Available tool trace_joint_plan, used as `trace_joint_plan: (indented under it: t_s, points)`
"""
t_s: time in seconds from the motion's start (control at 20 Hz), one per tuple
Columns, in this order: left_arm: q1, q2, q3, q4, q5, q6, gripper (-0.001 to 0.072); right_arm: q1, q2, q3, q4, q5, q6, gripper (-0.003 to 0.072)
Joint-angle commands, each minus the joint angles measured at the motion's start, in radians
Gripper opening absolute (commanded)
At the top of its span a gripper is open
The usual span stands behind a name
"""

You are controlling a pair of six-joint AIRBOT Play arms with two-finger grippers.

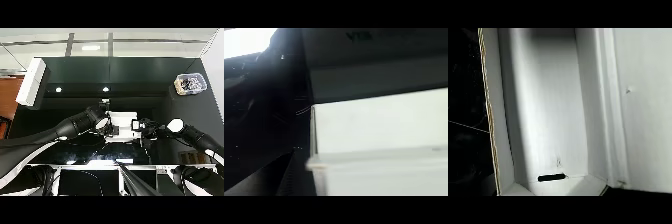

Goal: Fold the box and place the chain.

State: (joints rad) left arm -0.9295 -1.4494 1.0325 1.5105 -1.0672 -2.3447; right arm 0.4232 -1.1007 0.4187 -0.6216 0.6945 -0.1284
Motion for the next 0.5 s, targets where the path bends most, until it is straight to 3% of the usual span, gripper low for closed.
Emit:
trace_joint_plan:
  t_s: [0.0,0.1,0.2,0.3,0.35,0.4,0.45]
  points:
    - [-0.004,-0.002,0.002,0.024,-0.014,-0.066,0.0389,0.001,0.0,0.001,0.0,0.0,0.0,0.0107]
    - [-0.004,-0.002,0.002,0.023,-0.014,-0.066,0.0387,0.001,0.0,0.001,0.0,0.0,0.0,0.0107]
    - [-0.004,-0.002,0.002,0.022,-0.011,-0.066,0.0276,0.001,0.0,0.001,0.0,0.0,0.0,0.0107]
    - [-0.004,-0.002,0.002,0.016,0.003,-0.066,0.0275,0.001,0.0,0.001,0.0,0.0,0.0,0.0107]
    - [-0.005,-0.002,0.002,0.013,0.01,-0.066,0.0207,0.001,0.0,0.001,0.0,0.0,0.0,0.0107]
    - [-0.004,-0.003,0.002,0.013,0.006,-0.067,0.0085,0.001,0.0,0.001,0.0,0.0,0.0,0.0107]
    - [-0.004,-0.006,0.002,0.013,0.0,-0.069,0.0084,0.001,0.0,0.001,0.0,0.0,0.0,0.0107]
